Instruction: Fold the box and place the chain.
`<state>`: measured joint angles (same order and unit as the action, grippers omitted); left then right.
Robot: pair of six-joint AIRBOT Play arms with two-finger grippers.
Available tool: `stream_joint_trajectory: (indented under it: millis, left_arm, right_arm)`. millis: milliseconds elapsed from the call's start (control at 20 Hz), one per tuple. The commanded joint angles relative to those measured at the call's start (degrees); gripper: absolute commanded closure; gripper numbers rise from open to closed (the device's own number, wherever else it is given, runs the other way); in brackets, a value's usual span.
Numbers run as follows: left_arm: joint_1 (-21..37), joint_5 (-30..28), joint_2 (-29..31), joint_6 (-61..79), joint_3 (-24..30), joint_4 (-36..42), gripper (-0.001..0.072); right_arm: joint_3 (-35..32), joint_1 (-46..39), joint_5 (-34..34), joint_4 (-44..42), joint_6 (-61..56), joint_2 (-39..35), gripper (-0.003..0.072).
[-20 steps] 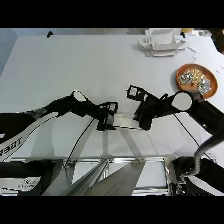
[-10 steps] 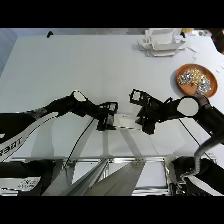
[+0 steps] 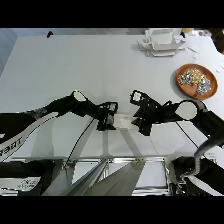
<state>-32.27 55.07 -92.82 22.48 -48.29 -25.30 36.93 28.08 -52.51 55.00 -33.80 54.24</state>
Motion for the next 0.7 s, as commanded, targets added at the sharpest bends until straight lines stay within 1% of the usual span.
stream_joint_trajectory:
  millis: [0,300,500,550,600,650]
  left_arm:
    - [0.04,0.0,0.04,0.02,-0.04,-0.02,0.0627]
    - [0.04,0.0,0.04,0.02,-0.02,-0.02,0.0627]
    - [0.04,0.0,0.04,0.02,-0.02,-0.02,0.0627]
    - [0.04,0.0,0.04,0.02,-0.02,-0.02,0.0627]
    - [0.04,0.0,0.04,0.02,-0.02,0.0,0.0627]
    - [0.04,0.0,0.04,0.02,-0.02,-0.02,0.0627]
  right_arm:
    - [-0.09,2.45,1.16,0.59,2.69,0.2,0.0385]
    - [-0.09,3.3,1.64,7.72,0.63,1.27,0.0387]
    - [-0.09,3.3,4.17,8.17,0.17,1.29,0.0389]
    - [-0.09,3.3,4.13,8.22,0.17,1.29,0.0396]
    - [-0.09,3.3,4.11,8.31,0.17,1.29,0.0432]
    - [-0.09,3.3,4.11,8.37,0.17,1.29,0.0442]
